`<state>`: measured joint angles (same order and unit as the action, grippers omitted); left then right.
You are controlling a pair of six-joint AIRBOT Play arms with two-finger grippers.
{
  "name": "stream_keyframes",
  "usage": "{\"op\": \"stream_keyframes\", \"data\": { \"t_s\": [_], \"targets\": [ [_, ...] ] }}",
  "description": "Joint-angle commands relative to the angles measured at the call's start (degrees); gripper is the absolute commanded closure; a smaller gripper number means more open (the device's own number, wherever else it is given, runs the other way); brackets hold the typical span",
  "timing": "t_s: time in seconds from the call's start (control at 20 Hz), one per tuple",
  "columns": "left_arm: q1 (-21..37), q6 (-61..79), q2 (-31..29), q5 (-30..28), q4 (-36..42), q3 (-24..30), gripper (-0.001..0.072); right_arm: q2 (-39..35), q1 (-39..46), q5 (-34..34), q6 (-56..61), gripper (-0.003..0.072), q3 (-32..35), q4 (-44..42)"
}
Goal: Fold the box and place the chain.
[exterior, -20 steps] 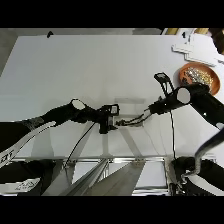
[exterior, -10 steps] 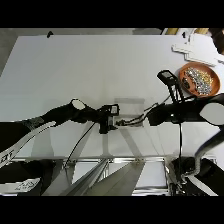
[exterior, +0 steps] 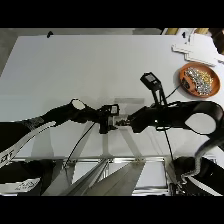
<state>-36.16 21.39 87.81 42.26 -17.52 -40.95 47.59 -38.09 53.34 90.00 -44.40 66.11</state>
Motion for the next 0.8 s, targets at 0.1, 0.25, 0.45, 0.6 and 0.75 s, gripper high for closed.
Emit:
{"op": "stream_keyframes", "data": {
  "t_s": [0.1, 0.25, 0.45, 0.6, 0.75],
  "targets": [
    [0.0, 0.0, 0.0, 0.0, 0.0, 0.0, 0.0503, 8.0, -3.3, -4.7, -0.1, 0.0665, 0.1, -0.1],
    [0.0, 0.0, 0.0, 0.0, 0.0, 0.0, 0.0503, 11.5, -3.6, -4.6, -0.3, 0.0524, 0.1, -0.1],
    [0.0, 0.0, 0.0, 0.0, 0.0, 0.0, 0.0503, 8.0, -0.4, -1.9, -2.2, 0.0494, 0.0, 0.3],
    [0.0, 0.0, 0.0, 0.0, 0.0, 0.0, 0.0503, 3.5, 7.4, 5.2, -3.1, 0.0506, 0.0, 6.0],
    [0.0, 0.0, 0.0, 0.0, 0.0, 0.0, 0.0503, 2.9, 17.0, 12.6, -3.1, 0.0508, 0.0, 11.3]
  ]
}}
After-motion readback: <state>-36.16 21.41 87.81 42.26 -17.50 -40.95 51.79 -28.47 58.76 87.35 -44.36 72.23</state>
